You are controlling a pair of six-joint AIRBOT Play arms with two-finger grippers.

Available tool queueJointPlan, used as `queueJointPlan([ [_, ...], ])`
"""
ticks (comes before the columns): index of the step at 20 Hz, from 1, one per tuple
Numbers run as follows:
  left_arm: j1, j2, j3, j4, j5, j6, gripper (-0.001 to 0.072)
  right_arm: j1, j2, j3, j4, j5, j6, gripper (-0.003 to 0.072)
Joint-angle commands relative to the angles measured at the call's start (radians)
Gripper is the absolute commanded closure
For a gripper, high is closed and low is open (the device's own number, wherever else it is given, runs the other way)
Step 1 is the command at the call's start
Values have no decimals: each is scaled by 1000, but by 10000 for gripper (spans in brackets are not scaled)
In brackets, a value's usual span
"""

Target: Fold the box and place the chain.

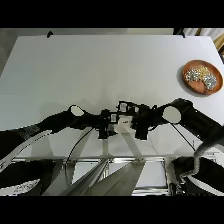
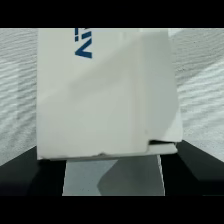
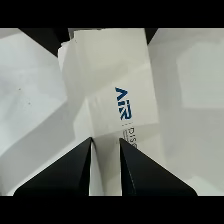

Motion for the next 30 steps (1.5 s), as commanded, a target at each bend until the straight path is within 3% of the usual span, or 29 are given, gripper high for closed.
queueJointPlan([
  [1, -1, 0, 0, 3, -6, 2, 455, 0, 38, -1, -18, -10, 3, 525],
  [9, -1, 0, 0, 3, -6, 2, 455, 0, 24, -58, -18, -66, 3, 525],
  [15, -1, 0, 0, 3, -6, 2, 455, 0, 24, -73, -5, -41, 3, 494],
  [22, -1, 0, 0, 3, -6, 2, 455, 0, 26, -73, 20, -134, 55, 511],
  [30, -1, 0, 0, 3, -6, 2, 455, 0, 27, -72, 19, -132, 55, 527],
])
